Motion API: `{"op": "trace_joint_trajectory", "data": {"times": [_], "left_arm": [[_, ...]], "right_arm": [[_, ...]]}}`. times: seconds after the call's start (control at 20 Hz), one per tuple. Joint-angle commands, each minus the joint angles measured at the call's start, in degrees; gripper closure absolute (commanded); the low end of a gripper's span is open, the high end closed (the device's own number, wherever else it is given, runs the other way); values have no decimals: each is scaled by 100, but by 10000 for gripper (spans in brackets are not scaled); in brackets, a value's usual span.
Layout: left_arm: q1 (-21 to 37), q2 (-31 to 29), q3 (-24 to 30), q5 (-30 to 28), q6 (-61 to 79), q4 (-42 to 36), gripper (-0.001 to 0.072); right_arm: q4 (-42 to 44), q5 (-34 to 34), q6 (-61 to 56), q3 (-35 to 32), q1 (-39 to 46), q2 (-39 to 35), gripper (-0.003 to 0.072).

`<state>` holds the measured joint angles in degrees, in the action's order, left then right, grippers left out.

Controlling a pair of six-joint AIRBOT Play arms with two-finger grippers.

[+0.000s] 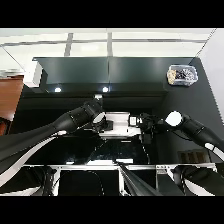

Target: Fold the box and place the chain.

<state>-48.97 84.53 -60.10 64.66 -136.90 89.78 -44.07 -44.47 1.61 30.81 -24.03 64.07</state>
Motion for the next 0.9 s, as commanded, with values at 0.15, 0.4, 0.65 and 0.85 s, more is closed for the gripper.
{"op": "trace_joint_trajectory", "data": {"times": [0.15,0.4,0.65,0.85], "left_arm": [[2,2,-2,-118,20,-17,686],[2,2,-2,-116,22,-24,686],[2,2,-2,-111,20,-24,686],[2,2,-2,-114,22,-24,686]], "right_arm": [[964,72,522,4,-15,-57,505],[1878,79,378,-13,-33,168,509],[2238,387,374,-13,-214,623,508],[2236,354,376,-13,-216,638,508]]}}
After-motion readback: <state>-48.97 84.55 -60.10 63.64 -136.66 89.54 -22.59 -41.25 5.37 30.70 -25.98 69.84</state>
